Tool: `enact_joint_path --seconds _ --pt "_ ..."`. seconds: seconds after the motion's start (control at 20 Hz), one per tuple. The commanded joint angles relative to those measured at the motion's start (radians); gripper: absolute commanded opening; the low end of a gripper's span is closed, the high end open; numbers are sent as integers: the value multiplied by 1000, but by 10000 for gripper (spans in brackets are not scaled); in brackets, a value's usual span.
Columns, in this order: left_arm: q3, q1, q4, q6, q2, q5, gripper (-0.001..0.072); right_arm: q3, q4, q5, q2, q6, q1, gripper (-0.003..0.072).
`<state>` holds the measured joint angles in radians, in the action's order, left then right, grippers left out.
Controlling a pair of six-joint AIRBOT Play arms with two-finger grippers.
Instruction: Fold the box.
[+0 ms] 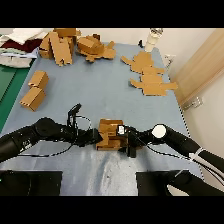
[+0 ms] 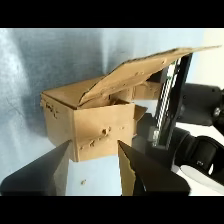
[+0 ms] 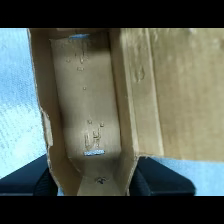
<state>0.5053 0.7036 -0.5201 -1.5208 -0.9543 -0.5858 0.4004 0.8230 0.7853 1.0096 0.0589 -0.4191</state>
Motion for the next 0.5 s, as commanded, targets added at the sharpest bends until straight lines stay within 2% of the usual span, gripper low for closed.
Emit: enact_joint_path --seconds 0.0,0.2,0.3,0.35,0.45 --pt "3 6 0 51 -3 46 466 0 0 0 -1 0 -1 534" --pt "4 19 -6 30 -14 37 466 0 0 -1 -1 0 -1 534" --pt "21 46 -60 -29 -14 51 466 0 0 -1 -1 0 -1 534" --pt "38 60 -140 -99 -14 43 466 0 0 -1 -1 0 -1 534" --pt "82 82 -383 -304 -14 -9 466 0 0 -1 -1 0 -1 534"
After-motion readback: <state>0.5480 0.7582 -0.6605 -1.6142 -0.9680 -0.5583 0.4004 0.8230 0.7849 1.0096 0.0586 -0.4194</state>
